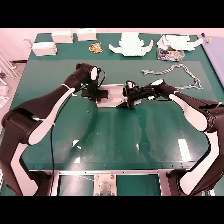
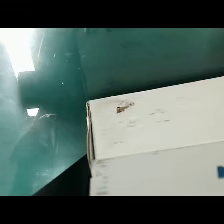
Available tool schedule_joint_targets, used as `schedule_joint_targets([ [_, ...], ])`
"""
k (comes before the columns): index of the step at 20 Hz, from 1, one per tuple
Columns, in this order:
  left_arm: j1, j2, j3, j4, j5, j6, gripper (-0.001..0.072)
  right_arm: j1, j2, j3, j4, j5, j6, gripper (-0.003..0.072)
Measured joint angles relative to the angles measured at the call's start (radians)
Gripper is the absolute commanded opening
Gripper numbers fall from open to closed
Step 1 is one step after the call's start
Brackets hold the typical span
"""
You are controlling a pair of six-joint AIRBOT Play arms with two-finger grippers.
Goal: Fold the box and place the chain.
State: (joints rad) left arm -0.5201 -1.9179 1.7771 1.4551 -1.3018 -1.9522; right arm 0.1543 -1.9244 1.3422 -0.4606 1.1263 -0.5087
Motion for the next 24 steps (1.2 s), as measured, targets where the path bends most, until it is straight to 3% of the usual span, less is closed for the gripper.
schedule_joint_targets([
  [3, -0.004, -0.012, 0.023, 0.007, -0.014, -0.004, 0.0173, 0.000, 0.000, 0.000, 0.000, -0.001, 0.000, 0.0583],
  [4, -0.006, -0.014, 0.026, 0.008, -0.017, -0.006, 0.0026, 0.000, 0.000, 0.000, 0.000, -0.001, 0.000, 0.0583],
  [13, -0.007, -0.022, 0.036, 0.014, -0.021, -0.006, 0.0023, -0.001, 0.000, 0.000, -0.001, 0.002, 0.001, 0.0583],
  [14, -0.007, -0.023, 0.038, 0.014, -0.022, -0.005, 0.0186, -0.001, 0.000, 0.000, -0.001, 0.002, 0.000, 0.0583],
  [15, -0.007, -0.023, 0.040, 0.006, -0.024, 0.002, 0.0449, -0.001, 0.000, 0.000, -0.003, -0.002, -0.003, 0.0583],
  [16, -0.008, -0.023, 0.044, 0.002, -0.023, 0.002, 0.0488, -0.001, 0.000, 0.000, -0.003, -0.002, -0.003, 0.0583],
  [24, -0.007, -0.023, 0.099, -0.002, -0.089, 0.076, 0.0505, -0.001, 0.000, 0.000, -0.001, 0.000, -0.001, 0.0583],
])
